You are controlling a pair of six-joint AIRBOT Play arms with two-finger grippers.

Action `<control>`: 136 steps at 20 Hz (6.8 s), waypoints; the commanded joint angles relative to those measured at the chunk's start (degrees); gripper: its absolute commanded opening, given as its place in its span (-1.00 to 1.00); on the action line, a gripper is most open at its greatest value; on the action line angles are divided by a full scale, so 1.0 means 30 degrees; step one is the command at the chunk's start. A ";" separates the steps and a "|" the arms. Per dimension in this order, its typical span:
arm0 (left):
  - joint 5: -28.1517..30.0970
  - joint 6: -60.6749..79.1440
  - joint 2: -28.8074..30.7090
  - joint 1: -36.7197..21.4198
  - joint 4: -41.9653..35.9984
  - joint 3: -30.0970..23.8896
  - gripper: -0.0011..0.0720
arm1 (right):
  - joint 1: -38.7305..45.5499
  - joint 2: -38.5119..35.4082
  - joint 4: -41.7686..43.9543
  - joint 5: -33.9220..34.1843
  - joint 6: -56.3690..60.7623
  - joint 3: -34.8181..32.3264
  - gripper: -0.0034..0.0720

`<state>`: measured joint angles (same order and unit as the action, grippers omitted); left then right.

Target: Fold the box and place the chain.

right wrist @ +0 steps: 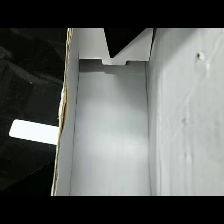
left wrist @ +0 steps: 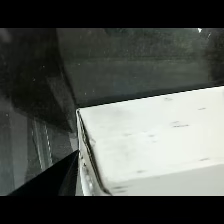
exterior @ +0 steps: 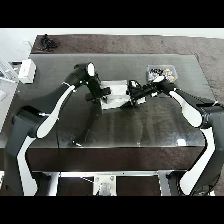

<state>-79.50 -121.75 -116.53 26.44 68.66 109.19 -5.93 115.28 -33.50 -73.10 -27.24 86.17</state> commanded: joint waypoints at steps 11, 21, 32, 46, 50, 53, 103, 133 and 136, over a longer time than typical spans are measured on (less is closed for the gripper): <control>-0.3198 -0.0408 -0.1173 0.0255 0.2142 0.2397 -0.91 | -0.0022 0.0007 0.0007 -0.0007 0.0000 0.0007 0.41; -0.3730 0.0306 -0.0969 0.0022 0.2178 0.2557 0.47 | -0.0022 0.0007 0.0007 -0.0007 0.0000 0.0007 0.41; -0.4670 1.2349 0.2091 -0.3031 -0.2353 0.3082 0.47 | -0.0022 0.0007 0.0007 0.0000 0.0000 0.0007 0.41; 0.6674 3.6086 0.2994 -0.4809 -0.6710 -0.6295 1.00 | -0.0022 0.0007 0.0007 -0.0007 0.0000 0.0007 0.41; 0.7402 3.8279 0.2973 -0.4816 -0.8925 -0.8276 1.00 | -0.0022 0.0007 0.0007 0.0000 0.0000 0.0007 0.41; 0.8626 4.2366 0.2951 -0.4816 -1.1577 -0.9435 1.00 | -0.0022 0.0007 0.0007 0.0000 0.0000 0.0007 0.41; 0.7985 4.7743 0.1209 -0.5224 -1.6903 -0.9624 1.00 | -0.0022 0.0007 0.0007 0.0000 0.0000 0.0000 0.41; 0.8174 5.0599 0.0670 -0.4524 -1.8739 -0.9624 0.30 | -0.0022 0.0007 0.0007 0.0000 0.0000 0.0000 0.41; 0.8182 5.0606 0.0670 -0.4532 -1.8578 -0.9624 0.30 | -0.0022 0.0007 0.0007 0.0000 0.0000 0.0000 0.41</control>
<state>-55.94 30.02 -114.45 12.82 12.16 80.27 -5.93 115.28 -33.56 -73.17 -27.29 86.19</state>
